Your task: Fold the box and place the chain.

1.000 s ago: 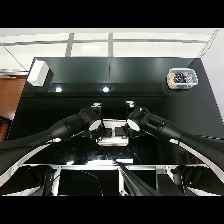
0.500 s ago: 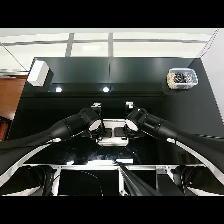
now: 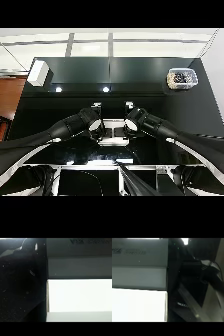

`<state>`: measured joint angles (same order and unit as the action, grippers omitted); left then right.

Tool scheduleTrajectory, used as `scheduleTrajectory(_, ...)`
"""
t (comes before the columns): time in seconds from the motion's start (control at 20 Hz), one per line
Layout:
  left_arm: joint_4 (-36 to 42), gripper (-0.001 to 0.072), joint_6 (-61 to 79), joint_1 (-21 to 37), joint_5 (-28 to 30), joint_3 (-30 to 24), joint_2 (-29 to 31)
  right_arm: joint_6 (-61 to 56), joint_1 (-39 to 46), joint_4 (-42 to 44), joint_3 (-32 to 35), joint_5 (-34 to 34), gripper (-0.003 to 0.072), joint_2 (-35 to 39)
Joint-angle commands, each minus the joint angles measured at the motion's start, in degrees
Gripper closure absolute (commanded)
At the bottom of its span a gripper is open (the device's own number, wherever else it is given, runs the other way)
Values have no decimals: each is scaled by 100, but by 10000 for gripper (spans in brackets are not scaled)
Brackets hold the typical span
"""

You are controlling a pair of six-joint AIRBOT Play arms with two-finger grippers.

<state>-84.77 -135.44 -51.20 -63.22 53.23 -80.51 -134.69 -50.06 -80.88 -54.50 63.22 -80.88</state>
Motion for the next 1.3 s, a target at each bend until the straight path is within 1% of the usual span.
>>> scheduleTrajectory(0.0,0,678,-2,0,-7,0,-2,42,-4,28,-15,-22,474,2)
scheduleTrajectory(0.2,0,678,-4,0,-7,0,-2,59,-4,26,-15,-24,483,2)
scheduleTrajectory(0.25,0,678,-4,0,-7,0,-2,61,-4,35,-15,-22,618,2)
scheduleTrajectory(0.3,0,678,-4,0,-7,0,-2,63,-4,39,-15,-20,665,2)
scheduleTrajectory(0.5,0,678,-2,0,-9,0,-2,63,-4,48,-15,20,664,2)
scheduleTrajectory(0.55,2,678,-4,0,-9,0,-2,61,-4,50,-15,17,634,2)
scheduleTrajectory(0.6,0,678,-4,0,-9,0,-2,61,-4,50,-15,17,435,4)
scheduleTrajectory(0.65,2,678,-4,0,-9,0,-2,76,-4,48,-15,20,356,13)
scheduleTrajectory(0.8,0,678,-2,0,-37,0,-2,391,-4,116,-15,90,356,94)
scheduleTrajectory(0.9,0,678,-2,0,-37,0,-2,605,24,122,-26,175,357,278)
scheduleTrajectory(1.1,-2,678,-4,0,-28,0,-2,986,317,153,-28,472,358,1067)
scheduleTrajectory(1.25,0,678,-4,0,-33,0,-2,1620,643,435,-122,927,358,1867)
